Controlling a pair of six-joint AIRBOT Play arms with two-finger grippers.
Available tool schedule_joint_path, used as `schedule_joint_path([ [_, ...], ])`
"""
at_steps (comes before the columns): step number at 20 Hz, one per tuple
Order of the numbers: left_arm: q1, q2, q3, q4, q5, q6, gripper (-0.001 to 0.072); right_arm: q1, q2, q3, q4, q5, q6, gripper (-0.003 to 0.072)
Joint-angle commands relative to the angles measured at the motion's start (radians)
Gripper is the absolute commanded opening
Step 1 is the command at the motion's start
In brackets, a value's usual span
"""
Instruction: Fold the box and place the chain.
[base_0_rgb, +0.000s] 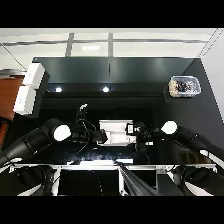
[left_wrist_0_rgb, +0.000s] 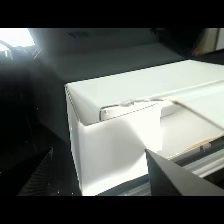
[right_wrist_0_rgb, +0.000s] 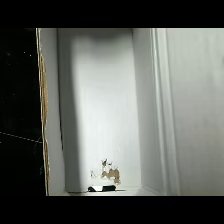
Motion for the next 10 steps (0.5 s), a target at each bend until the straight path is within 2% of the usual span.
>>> schedule_joint_path([
  [1,-0.015,-0.001,0.021,0.044,-0.018,-0.088,0.0683,0.0,-0.001,0.0,0.0,0.0,0.0,0.0352],
  [6,-0.015,-0.002,0.043,0.039,-0.027,-0.105,0.0679,0.0,0.0,0.0,0.0,0.0,0.0,0.0352],
  [7,-0.015,-0.002,0.046,0.039,-0.029,-0.106,0.0665,0.0,0.0,0.0,0.0,0.0,0.0,0.0352],
  [8,-0.015,-0.002,0.046,0.035,-0.03,-0.106,0.0602,0.0,0.0,0.0,0.0,0.0,0.0,0.0352],
  [9,-0.015,-0.002,0.046,0.033,-0.032,-0.106,0.0571,0.0,0.0,0.0,0.0,0.0,0.0,0.0352],
  [10,-0.015,-0.002,0.046,0.024,-0.036,-0.106,0.0571,0.0,0.0,0.0,0.0,0.0,0.0,0.0352],
])
